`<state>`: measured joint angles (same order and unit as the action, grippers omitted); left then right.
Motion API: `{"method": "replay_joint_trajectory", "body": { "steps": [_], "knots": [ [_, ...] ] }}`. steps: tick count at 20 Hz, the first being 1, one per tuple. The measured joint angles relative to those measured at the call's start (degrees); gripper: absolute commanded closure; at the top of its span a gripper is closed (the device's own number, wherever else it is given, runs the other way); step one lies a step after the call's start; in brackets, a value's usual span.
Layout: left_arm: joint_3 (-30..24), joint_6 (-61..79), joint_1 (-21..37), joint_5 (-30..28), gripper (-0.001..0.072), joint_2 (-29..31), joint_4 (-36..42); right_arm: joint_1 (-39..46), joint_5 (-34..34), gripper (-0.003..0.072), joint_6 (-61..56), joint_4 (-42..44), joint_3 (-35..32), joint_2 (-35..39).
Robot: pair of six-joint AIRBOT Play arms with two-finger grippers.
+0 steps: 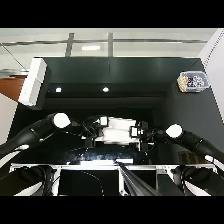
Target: Fold the box and place the chain.
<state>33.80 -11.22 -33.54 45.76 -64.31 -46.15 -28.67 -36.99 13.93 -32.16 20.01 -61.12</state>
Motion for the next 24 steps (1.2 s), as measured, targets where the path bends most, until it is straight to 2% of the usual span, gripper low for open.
{"method": "replay_joint_trajectory", "body": {
  "steps": [3,5,9,11,13,16,19,24],
  "knots": [
    [0.0,-7.39,4.79,3.21,0.0683,4.68,-4.04,0.0,0.02,0.0211,0.0,0.0,0.0,0.0],
    [0.0,-14.34,9.97,5.57,0.0682,6.62,-5.53,0.0,0.0,0.0211,0.0,0.0,0.0,0.0],
    [0.0,-35.65,22.77,11.91,0.0682,7.93,-6.86,0.0,0.0,0.0211,0.0,0.0,0.0,0.0],
    [-0.48,-43.39,27.06,15.41,0.0681,8.09,-7.85,0.0,0.0,0.0211,0.0,0.02,0.0,0.0],
    [-2.25,-51.82,29.75,15.89,0.068,8.15,-9.16,0.0,0.0,0.0211,0.0,0.02,0.0,0.0],
    [-6.05,-60.22,31.74,13.92,0.0679,7.58,-8.7,0.0,0.0,0.0211,0.0,0.02,0.0,0.0],
    [-9.03,-61.96,31.91,13.03,0.0682,5.09,-4.42,0.0,-0.02,0.0211,0.0,0.02,0.0,0.0],
    [-10.64,-56.13,27.1,9.62,0.0682,-1.03,5.77,0.0,-0.02,0.0211,0.0,0.02,0.0,0.0]
  ]
}}
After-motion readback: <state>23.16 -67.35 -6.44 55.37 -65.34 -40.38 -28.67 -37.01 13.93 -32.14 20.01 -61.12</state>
